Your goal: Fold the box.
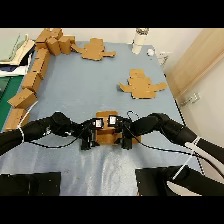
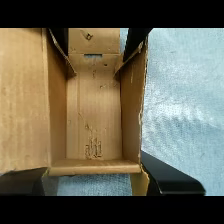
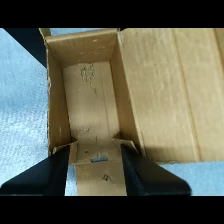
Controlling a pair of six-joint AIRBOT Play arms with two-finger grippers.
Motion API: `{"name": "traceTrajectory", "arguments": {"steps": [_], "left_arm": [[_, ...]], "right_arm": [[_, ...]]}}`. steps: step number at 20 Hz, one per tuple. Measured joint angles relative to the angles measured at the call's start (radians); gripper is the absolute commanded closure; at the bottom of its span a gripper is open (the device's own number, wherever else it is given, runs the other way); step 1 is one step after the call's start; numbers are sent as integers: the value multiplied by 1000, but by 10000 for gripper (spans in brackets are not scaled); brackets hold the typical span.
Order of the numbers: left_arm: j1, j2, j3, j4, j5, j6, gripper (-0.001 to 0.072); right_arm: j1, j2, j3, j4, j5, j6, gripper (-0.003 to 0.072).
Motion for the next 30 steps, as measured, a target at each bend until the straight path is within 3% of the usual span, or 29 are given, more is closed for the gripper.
{"name": "traceTrajectory", "arguments": {"steps": [2, 3, 5, 6, 7, 8, 13, 16, 19, 24, 30], "left_arm": [[0, 0, 0, 0, 0, 0, 243], [0, 0, 0, 0, 0, 0, 242], [0, 0, 0, -2, 0, -1, 242], [0, 0, 0, -2, 0, -1, 242], [0, 0, 0, -2, 0, -2, 242], [0, 0, 0, -2, 0, -2, 243], [0, 0, 0, -2, 0, -2, 242], [0, 0, 0, -1, 0, -2, 242], [0, 0, 0, -1, 0, -2, 242], [0, 0, 0, -1, 0, -1, 242], [0, 0, 0, -1, 0, -1, 242]], "right_arm": [[0, -2, 0, 2, 0, 0, 163], [1, -2, 0, -7, -1, 10, 216], [2, 10, 10, -76, -28, 101, 484], [2, 21, 17, -143, -53, 179, 545], [2, 37, 29, -225, -74, 289, 560], [2, 58, 40, -320, -103, 414, 681], [-25, 163, 82, -718, -291, 1004, 682], [-126, 162, 64, -795, -356, 1276, 684], [-226, 96, 18, -682, -343, 1360, 683], [-267, 10, -19, -317, -235, 1242, 684], [-213, 17, -27, -158, -197, 1194, 683]]}}
